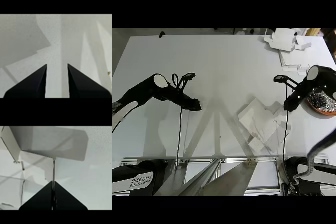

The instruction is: Fold the box and place the chain.

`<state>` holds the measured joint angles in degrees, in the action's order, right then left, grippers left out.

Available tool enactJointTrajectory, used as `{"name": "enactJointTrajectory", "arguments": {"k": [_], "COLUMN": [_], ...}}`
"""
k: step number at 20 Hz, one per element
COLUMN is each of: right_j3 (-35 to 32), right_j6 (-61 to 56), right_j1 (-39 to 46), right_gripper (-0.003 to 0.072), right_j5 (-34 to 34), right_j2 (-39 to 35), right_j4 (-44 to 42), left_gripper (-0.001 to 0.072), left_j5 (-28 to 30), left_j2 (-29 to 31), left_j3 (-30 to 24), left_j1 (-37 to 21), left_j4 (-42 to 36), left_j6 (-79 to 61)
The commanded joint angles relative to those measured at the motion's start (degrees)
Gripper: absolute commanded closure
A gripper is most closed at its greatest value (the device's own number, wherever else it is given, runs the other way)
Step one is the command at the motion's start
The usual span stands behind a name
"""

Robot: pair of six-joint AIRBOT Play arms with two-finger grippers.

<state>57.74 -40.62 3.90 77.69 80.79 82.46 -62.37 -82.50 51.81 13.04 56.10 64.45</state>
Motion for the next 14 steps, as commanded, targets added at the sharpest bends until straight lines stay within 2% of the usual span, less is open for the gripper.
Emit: {"name": "enactJointTrajectory", "arguments": {"k": [1, 5, 9, 11, 14], "right_j3": [0.0, 0.0, -2.0, -5.2, -12.4], "right_j6": [-1.6, -3.4, -7.7, -9.7, -13.2], "right_j1": [0.0, 0.0, 0.0, 0.0, 0.0], "right_gripper": [0.0668, 0.0668, 0.0668, 0.0669, 0.0669], "right_j5": [-0.5, -6.6, -8.2, -10.1, -16.6], "right_j2": [-2.2, -7.3, -10.1, -12.5, -19.9], "right_j4": [-5.0, -15.3, -16.9, -16.9, -16.9], "left_gripper": [0.0416, 0.0416, 0.0416, 0.0416, 0.0416], "left_j5": [0.0, 0.0, 0.0, 0.0, 0.0], "left_j2": [-0.2, -0.2, -0.2, -0.2, -0.2], "left_j3": [0.0, 0.0, 0.0, 0.0, 0.0], "left_j1": [0.0, 0.0, 0.0, 0.0, 0.0], "left_j4": [0.0, 0.0, 0.0, 0.1, 0.0], "left_j6": [0.1, 0.1, 0.1, 0.1, 0.1]}}
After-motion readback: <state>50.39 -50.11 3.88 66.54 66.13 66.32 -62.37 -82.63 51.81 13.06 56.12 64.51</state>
